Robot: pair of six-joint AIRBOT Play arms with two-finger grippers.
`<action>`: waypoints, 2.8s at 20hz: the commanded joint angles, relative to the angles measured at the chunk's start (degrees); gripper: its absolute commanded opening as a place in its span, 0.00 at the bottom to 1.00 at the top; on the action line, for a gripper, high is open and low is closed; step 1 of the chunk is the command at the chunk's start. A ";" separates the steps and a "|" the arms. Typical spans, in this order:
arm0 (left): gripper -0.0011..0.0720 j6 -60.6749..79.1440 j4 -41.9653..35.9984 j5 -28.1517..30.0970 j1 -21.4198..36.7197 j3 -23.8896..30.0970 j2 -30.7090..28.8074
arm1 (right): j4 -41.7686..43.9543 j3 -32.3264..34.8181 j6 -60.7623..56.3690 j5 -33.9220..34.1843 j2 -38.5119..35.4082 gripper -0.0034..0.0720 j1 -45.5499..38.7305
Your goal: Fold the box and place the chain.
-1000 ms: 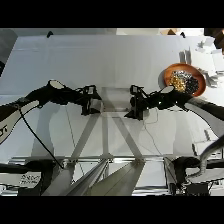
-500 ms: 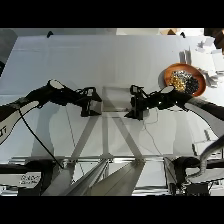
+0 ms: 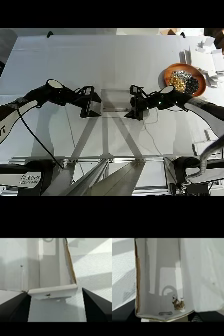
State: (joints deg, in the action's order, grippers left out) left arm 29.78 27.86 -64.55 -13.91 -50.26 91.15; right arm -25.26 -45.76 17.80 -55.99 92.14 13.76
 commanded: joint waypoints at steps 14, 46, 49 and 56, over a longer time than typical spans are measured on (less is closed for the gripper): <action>0.68 -2.82 -2.05 7.67 -5.22 -0.15 3.04 | 0.00 0.00 0.02 -0.09 0.00 0.65 0.04; 0.55 -2.82 -2.08 7.76 -5.22 -0.15 3.04 | -11.72 -0.02 -5.01 -2.97 -5.44 0.89 -3.69; 0.55 -2.82 -2.05 7.67 -5.22 -0.15 3.04 | -16.72 -0.02 -7.65 -3.21 -10.82 0.86 -7.17; 0.55 -2.82 -2.08 7.54 -5.25 -0.15 3.04 | -11.34 -0.02 -13.51 -14.10 -19.56 0.06 -7.32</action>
State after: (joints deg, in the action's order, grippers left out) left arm 26.94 25.74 -56.84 -19.20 -50.39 94.17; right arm -40.49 -45.74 6.35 -65.87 75.11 5.67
